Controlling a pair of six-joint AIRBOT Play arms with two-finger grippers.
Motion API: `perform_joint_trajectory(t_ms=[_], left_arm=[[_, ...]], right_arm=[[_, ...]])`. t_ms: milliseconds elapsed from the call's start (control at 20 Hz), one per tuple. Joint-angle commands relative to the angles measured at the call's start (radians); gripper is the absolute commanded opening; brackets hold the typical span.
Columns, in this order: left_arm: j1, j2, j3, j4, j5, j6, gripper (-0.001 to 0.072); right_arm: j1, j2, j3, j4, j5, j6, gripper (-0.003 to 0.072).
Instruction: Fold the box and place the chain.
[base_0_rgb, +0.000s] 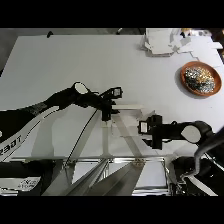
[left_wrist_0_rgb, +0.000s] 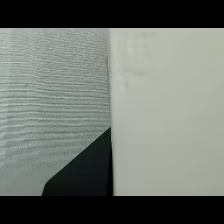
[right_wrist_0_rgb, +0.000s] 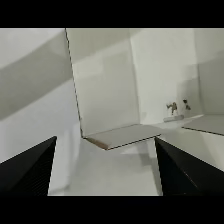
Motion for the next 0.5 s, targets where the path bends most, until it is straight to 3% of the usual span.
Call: perform_joint_trajectory(t_ms=[0, 200, 450], left_arm=[[0.0, 0.0, -0.001, -0.001, -0.003, 0.0, 0.0011], [0.0, 0.0, 0.0, -0.001, -0.002, 0.0, 0.0011], [0.0, 0.0, 0.0, -0.001, -0.003, 0.0, 0.0011]], right_arm=[[0.114, 0.059, -0.108, -0.093, -0.249, -0.032, 0.0689], [0.194, 0.056, -0.149, -0.095, -0.357, 0.018, 0.0689], [0.096, 0.055, -0.143, -0.101, -0.414, 0.001, 0.0687]])
